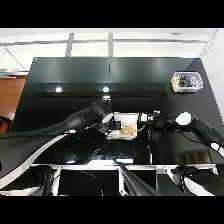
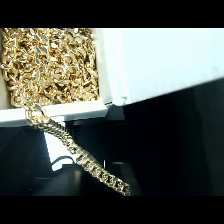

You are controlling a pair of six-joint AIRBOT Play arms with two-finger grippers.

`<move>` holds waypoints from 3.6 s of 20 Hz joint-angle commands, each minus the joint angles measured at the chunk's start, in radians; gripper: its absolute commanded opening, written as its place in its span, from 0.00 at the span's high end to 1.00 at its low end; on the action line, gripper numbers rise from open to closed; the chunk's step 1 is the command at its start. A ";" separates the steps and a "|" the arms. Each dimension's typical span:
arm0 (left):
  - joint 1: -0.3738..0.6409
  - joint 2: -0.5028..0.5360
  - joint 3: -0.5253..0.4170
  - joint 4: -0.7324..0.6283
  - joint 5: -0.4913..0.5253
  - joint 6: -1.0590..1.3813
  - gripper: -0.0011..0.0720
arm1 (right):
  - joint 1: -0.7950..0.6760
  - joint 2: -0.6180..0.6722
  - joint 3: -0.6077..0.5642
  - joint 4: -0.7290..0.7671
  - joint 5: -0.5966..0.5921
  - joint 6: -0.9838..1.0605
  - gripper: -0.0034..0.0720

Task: Fold the box and place the chain.

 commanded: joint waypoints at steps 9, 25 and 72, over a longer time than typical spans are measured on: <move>0.000 0.000 0.000 0.000 -0.001 0.000 0.95 | -0.001 0.138 0.093 -0.154 0.218 0.483 0.94; 0.000 0.000 0.000 -0.003 0.001 0.000 0.95 | 0.103 0.200 0.282 0.245 0.293 1.006 0.94; 0.016 0.219 0.043 0.034 -0.154 0.566 0.19 | -0.173 0.330 0.370 -0.063 0.641 1.147 0.52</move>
